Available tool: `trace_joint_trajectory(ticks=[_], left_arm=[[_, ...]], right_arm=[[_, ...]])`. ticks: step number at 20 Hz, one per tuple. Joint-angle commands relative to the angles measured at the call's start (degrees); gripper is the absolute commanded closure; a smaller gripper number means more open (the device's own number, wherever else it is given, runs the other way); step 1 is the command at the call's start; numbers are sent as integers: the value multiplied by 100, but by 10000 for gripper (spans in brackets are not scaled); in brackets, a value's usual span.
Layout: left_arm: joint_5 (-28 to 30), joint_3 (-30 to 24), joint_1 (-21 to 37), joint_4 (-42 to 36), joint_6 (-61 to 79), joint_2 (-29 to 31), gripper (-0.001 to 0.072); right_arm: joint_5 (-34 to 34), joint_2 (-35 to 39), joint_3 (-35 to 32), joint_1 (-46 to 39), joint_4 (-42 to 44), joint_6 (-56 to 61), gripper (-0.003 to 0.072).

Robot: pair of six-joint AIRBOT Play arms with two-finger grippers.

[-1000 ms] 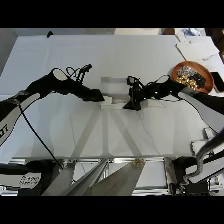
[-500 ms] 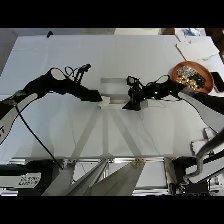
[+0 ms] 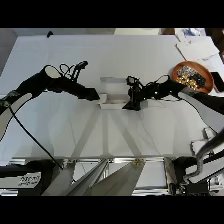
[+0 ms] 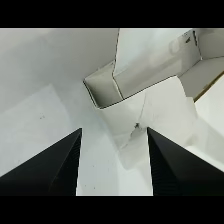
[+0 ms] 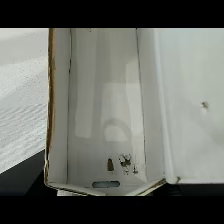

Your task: Fold the box and place the chain.

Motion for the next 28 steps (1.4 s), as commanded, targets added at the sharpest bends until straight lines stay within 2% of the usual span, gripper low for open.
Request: trace_joint_trajectory(ticks=[1, 2, 4, 9, 15, 19, 28], left_arm=[[-83, 7, 7, -4, 219, 9, 272], [-72, 7, 7, -28, 232, 7, 267], [-24, 4, 0, -87, 345, -15, 189], [94, 4, -20, -610, 448, -120, 189], [219, 4, -262, -852, 426, -540, 189], [800, 4, -332, -975, 271, -549, 189], [896, 4, -409, -501, 278, -551, 193]], right_arm=[[0, 0, 4, 0, -2, -2, 284], [0, 0, 4, 0, -2, -2, 284], [0, 0, 4, 0, -2, -2, 284], [0, 0, 4, 0, -2, -2, 284], [0, 0, 4, 0, -2, -2, 284], [0, 0, 4, 0, -2, -2, 284], [0, 0, 4, 0, 0, -2, 284]])
